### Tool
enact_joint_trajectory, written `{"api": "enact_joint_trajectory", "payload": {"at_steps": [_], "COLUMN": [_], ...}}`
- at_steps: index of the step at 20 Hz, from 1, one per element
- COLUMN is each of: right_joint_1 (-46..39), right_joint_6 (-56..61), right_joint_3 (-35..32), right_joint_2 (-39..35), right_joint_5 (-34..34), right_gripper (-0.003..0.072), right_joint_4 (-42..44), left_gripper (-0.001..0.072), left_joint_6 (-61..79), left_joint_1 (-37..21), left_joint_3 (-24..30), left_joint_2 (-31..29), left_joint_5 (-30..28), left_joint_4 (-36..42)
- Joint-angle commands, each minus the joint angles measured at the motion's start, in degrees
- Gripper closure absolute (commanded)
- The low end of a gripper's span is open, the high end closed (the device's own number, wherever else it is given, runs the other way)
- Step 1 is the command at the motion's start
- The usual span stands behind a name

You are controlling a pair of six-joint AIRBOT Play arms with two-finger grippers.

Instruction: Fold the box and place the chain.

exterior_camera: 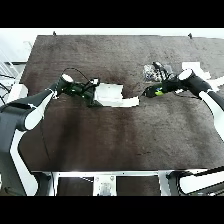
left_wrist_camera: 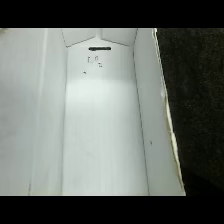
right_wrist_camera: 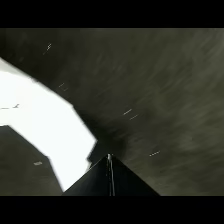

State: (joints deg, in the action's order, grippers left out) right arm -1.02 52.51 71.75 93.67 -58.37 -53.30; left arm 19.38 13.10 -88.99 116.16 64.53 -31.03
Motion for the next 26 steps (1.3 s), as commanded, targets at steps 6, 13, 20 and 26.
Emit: {"api": "enact_joint_trajectory", "payload": {"at_steps": [6, 13, 20, 26], "right_joint_1": [6.7, 9.2, 9.2, 11.0], "right_joint_6": [7.0, 7.1, 7.3, 10.8], "right_joint_3": [-3.0, -0.7, -0.4, -0.4], "right_joint_2": [3.4, 3.0, 1.4, 2.6], "right_joint_5": [1.7, 2.6, 2.2, 2.6], "right_gripper": [0.0673, 0.0644, 0.0351, 0.0252], "right_joint_4": [8.7, 12.9, 15.8, 16.5], "left_gripper": [0.0059, 0.0058, 0.0058, 0.0058], "left_joint_6": [0.0, 0.0, 0.0, 0.0], "left_joint_1": [0.0, 0.0, 0.0, 0.0], "left_joint_3": [0.0, 0.0, 0.0, 0.0], "left_joint_2": [0.0, 0.0, 0.0, 0.0], "left_joint_5": [0.0, 0.0, 0.0, 0.0], "left_joint_4": [0.0, 0.0, 0.0, 0.0]}}
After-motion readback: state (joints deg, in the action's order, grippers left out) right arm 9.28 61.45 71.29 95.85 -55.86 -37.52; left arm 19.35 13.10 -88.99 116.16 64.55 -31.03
